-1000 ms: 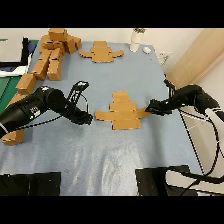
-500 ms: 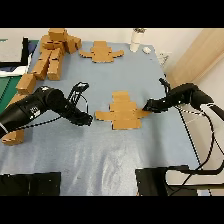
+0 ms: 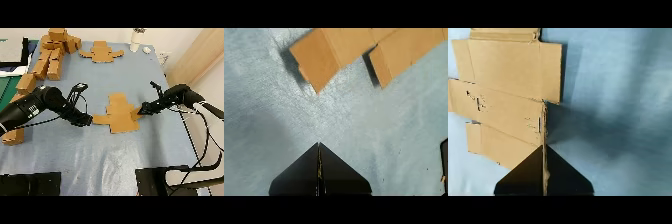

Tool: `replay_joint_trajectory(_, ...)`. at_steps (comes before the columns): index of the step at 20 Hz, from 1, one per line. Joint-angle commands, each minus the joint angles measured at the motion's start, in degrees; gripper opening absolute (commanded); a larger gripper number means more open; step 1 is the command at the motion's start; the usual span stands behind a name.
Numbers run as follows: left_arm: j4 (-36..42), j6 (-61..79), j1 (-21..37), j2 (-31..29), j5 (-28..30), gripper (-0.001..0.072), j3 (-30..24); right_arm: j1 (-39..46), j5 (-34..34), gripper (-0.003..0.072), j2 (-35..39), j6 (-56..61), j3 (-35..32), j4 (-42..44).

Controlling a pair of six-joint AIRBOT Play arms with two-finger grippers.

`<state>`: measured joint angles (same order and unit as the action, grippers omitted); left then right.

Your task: Fold the box.

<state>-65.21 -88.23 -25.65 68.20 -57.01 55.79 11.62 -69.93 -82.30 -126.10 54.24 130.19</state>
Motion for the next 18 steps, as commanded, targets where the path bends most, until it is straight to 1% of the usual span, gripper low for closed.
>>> replay_joint_trajectory(1, 3.5, 2.9, 4.9, 0.0, -0.9, 0.0014, 0.0, -1.4, -1.2, 0.0003, 2.1, -0.3, -4.2, 5.1)
replay_joint_trajectory(4, 11.4, 9.5, 9.9, 0.0, -1.6, 0.0015, 0.0, -6.7, 4.2, 0.0002, 7.4, 1.8, -11.9, 6.8)
replay_joint_trajectory(5, 13.0, 11.1, 10.9, 0.0, -1.7, 0.0014, 0.0, -9.2, 6.6, 0.0003, 9.3, 2.4, -14.4, 6.8)
replay_joint_trajectory(7, 13.2, 12.5, 11.8, 0.4, -1.9, 0.0013, 0.0, -13.5, 10.7, 0.0003, 12.2, 3.1, -17.7, 6.7)
replay_joint_trajectory(9, 13.1, 13.0, 11.8, 1.3, -2.1, 0.0012, 0.0, -16.6, 12.3, 0.0003, 14.3, 3.7, -18.8, 6.6)
replay_joint_trajectory(12, 13.1, 14.1, 11.8, 2.6, -1.6, 0.0012, 0.0, -19.5, 12.6, 0.0003, 15.4, 3.8, -18.9, 6.3)
replay_joint_trajectory(18, 13.2, 14.1, 11.7, 2.8, 1.2, 0.0012, 0.0, -21.9, 14.0, 0.0003, 15.3, 5.3, -19.0, 6.0)
